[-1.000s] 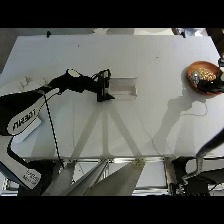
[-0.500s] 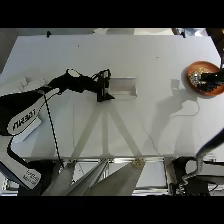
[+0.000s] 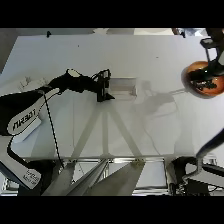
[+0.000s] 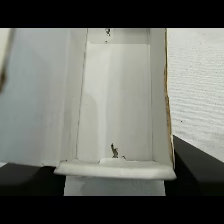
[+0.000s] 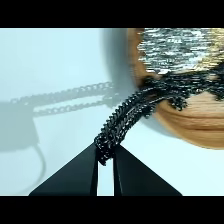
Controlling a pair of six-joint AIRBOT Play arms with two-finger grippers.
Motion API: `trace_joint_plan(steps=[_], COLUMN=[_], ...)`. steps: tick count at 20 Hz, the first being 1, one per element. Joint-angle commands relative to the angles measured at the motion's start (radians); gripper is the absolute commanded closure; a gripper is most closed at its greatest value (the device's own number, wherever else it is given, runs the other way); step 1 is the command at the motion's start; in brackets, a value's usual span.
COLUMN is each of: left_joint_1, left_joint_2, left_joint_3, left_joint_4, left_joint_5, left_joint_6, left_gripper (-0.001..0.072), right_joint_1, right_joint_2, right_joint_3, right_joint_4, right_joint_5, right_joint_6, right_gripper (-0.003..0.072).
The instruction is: Fold the box and place the chain.
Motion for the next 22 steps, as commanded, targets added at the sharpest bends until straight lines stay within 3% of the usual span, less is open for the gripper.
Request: trace_joint_plan(steps=[1,10,22], left_joint_1=[0.000,0.000,0.000], left_joint_2=[0.000,0.000,0.000], left_joint_3=[0.000,0.000,0.000], left_joint_4=[0.000,0.000,0.000], left_joint_5=[0.000,0.000,0.000], left_joint_6=[0.000,0.000,0.000], left_gripper=[0.0430,0.0430,0.0430], right_joint_1=[0.143,0.474,0.622], right_joint_2=[0.008,0.003,-0.102], right_joint_3=[0.001,0.001,0.001], right_joint_4=[0.057,0.116,0.464], right_joint_5=[0.076,-0.030,-0.357], right_joint_6=[-0.035,-0.034,-0.117], right_gripper=[0.0667,0.0667,0.0670])
